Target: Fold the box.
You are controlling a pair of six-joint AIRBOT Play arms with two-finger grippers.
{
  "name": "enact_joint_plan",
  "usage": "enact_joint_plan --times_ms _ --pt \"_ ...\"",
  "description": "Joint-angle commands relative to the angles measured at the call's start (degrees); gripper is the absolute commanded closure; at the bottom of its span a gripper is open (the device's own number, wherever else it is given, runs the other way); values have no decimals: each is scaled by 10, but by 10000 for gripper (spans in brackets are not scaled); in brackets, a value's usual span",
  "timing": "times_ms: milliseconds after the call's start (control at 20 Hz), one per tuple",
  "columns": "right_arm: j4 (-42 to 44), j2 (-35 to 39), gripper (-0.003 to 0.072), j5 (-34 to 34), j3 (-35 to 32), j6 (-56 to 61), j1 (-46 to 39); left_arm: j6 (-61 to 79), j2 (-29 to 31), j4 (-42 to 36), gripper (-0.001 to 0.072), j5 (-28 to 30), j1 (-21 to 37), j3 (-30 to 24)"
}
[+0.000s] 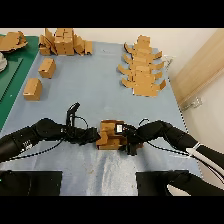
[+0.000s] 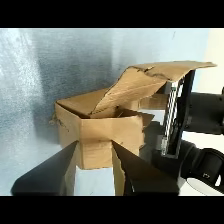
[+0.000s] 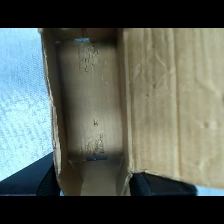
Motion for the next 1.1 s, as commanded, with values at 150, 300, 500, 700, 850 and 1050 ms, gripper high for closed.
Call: enact_joint_plan --times_ms 150,300,500,700,850,1050 --pt "0 0 317 0 0 0 0 -85 -19 95 343 -26 -12 13" --pt "0 0 317 0 0 0 0 -132 -32 176 343 -21 -59 46" --pt "0 0 317 0 0 0 0 -269 -73 312 343 -37 -108 87" --pt "0 0 318 0 0 0 0 -293 -132 367 343 -73 -133 157" --pt "0 0 317 0 0 0 0 -339 -174 395 343 -114 -136 198" --pt "0 0 317 0 0 0 0 -354 -220 398 343 -171 -140 239"
